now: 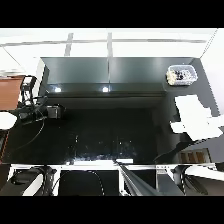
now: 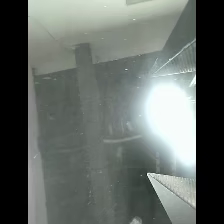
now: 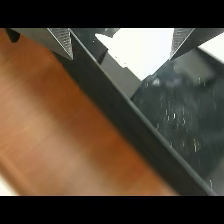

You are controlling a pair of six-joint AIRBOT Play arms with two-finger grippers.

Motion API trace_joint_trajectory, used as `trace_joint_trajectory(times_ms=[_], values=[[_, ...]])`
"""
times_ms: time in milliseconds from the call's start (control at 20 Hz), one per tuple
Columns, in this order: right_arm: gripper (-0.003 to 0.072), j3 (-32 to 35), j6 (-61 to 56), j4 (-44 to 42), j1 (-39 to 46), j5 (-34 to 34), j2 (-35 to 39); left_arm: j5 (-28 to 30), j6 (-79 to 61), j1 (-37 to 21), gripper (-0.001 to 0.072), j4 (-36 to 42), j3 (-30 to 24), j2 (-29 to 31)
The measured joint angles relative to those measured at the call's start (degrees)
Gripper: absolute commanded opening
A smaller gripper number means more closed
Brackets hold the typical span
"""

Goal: Fold the box and place the chain.

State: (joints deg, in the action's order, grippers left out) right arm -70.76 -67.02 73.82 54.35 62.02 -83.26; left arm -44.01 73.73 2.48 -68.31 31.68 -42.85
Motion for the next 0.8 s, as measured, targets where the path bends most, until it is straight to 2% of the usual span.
trace_joint_trajectory(times_ms=[100, 150, 250, 350, 400, 450, 500, 600, 800], values=[[0.0720, -3.7, 7.5, -0.1, 0.2, 4.7, -5.1, -0.2, 0.0, 0.0, 0.0708, 0.0, 0.0, 0.0], [0.0599, -4.9, 10.4, 0.5, -0.3, 5.9, -7.0, -0.2, 0.0, 0.0, 0.0709, 0.0, 0.0, 0.0], [0.0478, -6.3, 14.8, 1.5, -1.6, 7.2, -9.7, -0.4, 0.0, 0.0, 0.0709, 0.0, 0.0, 0.0], [0.0173, -7.0, 17.5, 2.3, -2.9, 8.2, -11.3, -0.5, 0.2, 0.0, 0.0708, 0.0, 0.0, 0.0], [0.0057, -7.3, 18.4, 2.7, -3.5, 8.9, -11.8, -0.5, 0.2, 0.0, 0.0708, 0.0, 0.0, 0.0], [0.0059, -7.4, 19.0, 2.7, -3.9, 9.9, -12.0, -0.5, 0.2, 0.0, 0.0708, 0.0, 0.0, 0.0], [0.0020, -7.5, 19.3, 2.9, -4.2, 11.2, -12.2, -0.6, 0.2, 0.0, 0.0708, 0.0, 0.0, 0.0], [0.0019, -7.6, 19.3, 2.9, -4.9, 13.6, -11.6, -0.6, 0.2, 0.0, 0.0709, 0.0, 0.0, 0.0], [0.0020, -3.4, 18.6, -1.6, -8.1, 15.8, -5.3, -0.6, 0.2, 0.0, 0.0708, 0.0, 0.0, 0.0]])
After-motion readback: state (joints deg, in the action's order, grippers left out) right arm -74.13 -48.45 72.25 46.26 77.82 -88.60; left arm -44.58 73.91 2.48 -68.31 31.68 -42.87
